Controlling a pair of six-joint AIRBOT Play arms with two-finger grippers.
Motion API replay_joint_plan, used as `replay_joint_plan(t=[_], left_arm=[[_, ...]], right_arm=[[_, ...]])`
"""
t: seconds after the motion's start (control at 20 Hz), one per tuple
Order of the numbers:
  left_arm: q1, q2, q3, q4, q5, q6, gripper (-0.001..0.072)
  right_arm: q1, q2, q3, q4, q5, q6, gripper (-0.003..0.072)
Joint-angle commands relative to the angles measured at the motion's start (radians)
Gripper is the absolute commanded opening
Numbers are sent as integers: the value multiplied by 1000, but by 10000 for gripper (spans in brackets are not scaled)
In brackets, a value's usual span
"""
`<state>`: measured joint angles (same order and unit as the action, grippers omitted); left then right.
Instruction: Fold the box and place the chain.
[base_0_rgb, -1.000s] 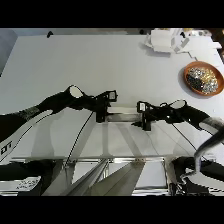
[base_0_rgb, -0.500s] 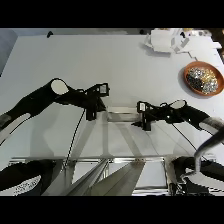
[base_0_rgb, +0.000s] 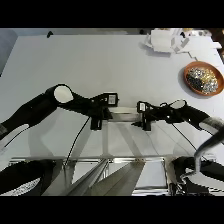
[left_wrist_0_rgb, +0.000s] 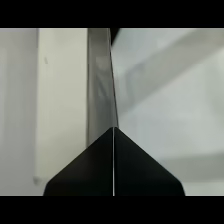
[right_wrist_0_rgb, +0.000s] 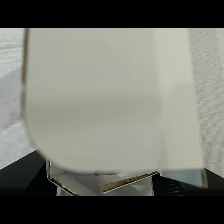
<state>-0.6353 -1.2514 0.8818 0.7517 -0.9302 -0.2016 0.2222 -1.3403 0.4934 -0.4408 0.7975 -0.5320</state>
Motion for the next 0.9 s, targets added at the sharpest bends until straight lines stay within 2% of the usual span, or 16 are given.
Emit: replay_joint_plan(t=[0.0,0.15,0.25,0.5,0.65,0.75,0.85], left_arm=[[-40,-48,0,-200,311,16,3],[-34,-121,0,-327,539,-49,3],[-31,-178,0,-367,592,-99,3],[-31,-269,0,-370,555,-188,5],[-30,-242,0,-354,540,-183,5],[-30,-170,0,-264,528,-184,4],[-30,-70,0,-54,445,-190,3]], right_arm=[[0,0,0,0,0,0,329],[0,0,0,0,0,0,329],[0,0,0,0,0,0,329],[0,0,0,0,0,0,329],[0,0,0,0,0,0,329],[0,0,0,0,0,0,329],[0,0,0,0,0,0,329]])
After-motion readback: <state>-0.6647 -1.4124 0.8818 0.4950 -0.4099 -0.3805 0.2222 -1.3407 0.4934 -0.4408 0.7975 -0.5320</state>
